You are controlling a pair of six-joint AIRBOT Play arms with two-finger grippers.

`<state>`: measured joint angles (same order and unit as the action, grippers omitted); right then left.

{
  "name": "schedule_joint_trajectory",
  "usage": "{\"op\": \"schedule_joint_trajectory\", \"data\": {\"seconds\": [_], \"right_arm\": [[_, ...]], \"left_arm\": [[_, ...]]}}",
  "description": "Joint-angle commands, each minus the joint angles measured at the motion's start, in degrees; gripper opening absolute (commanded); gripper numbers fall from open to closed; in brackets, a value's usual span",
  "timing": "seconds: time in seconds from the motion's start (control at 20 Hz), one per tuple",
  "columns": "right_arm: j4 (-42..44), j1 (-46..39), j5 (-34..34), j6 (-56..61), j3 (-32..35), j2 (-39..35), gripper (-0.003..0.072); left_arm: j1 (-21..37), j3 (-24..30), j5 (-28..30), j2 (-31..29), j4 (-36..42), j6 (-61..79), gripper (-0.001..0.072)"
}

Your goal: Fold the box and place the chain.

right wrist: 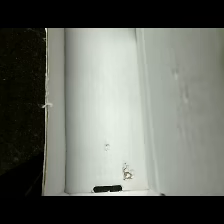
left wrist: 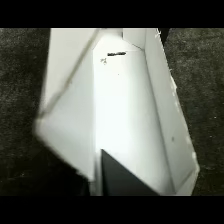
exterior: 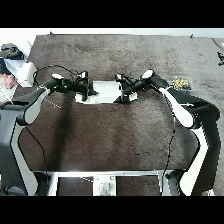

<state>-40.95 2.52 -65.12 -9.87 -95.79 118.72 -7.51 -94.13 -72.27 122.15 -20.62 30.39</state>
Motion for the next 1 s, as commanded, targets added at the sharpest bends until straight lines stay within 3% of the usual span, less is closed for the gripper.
{"op": "schedule_joint_trajectory", "data": {"seconds": [0.0, 0.25, 0.55, 0.6, 0.65, 0.75, 0.9, 0.95], "right_arm": [[0.02, 0.02, -0.02, 0.02, 0.02, 0.04, 0.0536], [0.02, 0.02, -0.02, 0.02, 0.02, 0.04, 0.0536], [0.02, 0.02, -0.02, 0.02, 0.02, 0.04, 0.0536], [0.02, 0.02, -0.02, 0.02, 0.02, 0.04, 0.0535], [0.02, 0.02, -0.02, 0.02, 0.02, 0.04, 0.0536], [0.02, 0.04, -0.02, 0.02, 0.02, 0.04, 0.0536], [0.02, 0.02, -0.02, 0.02, 0.02, 0.04, 0.0536], [0.02, 0.04, -0.02, 0.02, 0.02, 0.04, 0.0536]], "left_arm": [[0.00, -0.02, -1.22, 0.00, 1.36, -0.42, 0.0301], [1.09, -0.02, -2.38, -1.53, 1.90, -2.62, 0.0297], [7.69, -0.26, -9.88, -5.49, 1.44, -6.16, 0.0301], [8.24, -0.31, -11.26, -6.43, 1.36, -6.60, 0.0422], [8.48, -0.28, -12.20, -7.39, 1.31, -6.82, 0.0435], [8.48, -0.02, -13.16, -9.38, 1.29, -7.89, 0.0406], [8.37, 0.04, -15.80, -12.15, 0.15, -8.07, 0.0117], [8.37, 0.17, -16.50, -12.81, -0.15, -8.59, 0.0052]]}}
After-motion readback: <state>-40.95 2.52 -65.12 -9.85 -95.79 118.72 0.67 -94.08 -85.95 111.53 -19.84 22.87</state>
